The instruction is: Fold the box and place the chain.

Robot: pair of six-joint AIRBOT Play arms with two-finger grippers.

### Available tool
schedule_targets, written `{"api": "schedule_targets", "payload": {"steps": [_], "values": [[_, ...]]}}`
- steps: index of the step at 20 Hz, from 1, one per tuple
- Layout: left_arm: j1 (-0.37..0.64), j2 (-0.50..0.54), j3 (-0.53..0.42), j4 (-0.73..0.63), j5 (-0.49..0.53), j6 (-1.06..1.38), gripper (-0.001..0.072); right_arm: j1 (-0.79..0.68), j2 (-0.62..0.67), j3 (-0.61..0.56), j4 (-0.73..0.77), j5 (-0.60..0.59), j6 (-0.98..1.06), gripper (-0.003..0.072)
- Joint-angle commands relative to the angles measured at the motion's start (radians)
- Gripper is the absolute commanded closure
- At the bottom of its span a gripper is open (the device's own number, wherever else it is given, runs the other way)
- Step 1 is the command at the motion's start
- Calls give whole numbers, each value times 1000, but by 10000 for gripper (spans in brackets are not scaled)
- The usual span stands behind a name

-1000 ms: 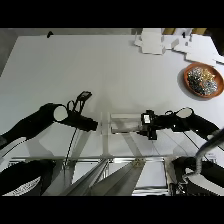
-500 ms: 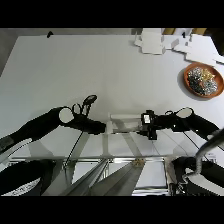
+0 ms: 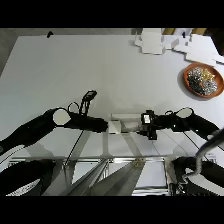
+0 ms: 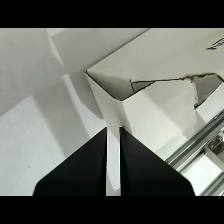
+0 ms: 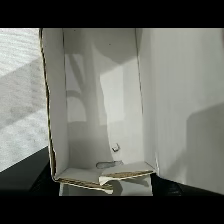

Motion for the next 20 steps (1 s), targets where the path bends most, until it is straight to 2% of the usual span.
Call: {"api": "schedule_targets", "payload": {"steps": [1, 3, 4, 5, 14, 15, 17, 20], "values": [[-13, 2, 1, -10, 21, 1, 619, 0, 0, 1, 0, 0, 0, 290], [-13, 2, 1, -9, 21, 2, 611, 0, 0, 1, 0, 0, 0, 290], [-13, 2, 1, -9, 21, 2, 532, 0, 0, 1, 0, 0, 0, 290], [-13, 2, 1, -9, 21, 2, 502, 0, 0, 1, 0, 0, 0, 290], [-13, 2, 30, -8, 7, 24, 495, 0, 0, 1, 0, 0, 0, 290], [-13, -1, 30, -2, -10, 23, 488, 0, 0, 1, 0, 0, 0, 290], [-16, -13, 30, 0, -23, 19, 422, 0, 0, 1, 0, 0, 0, 290], [-42, -40, 44, 12, -19, -10, 422, 0, 0, 1, 0, 0, 0, 290]]}}
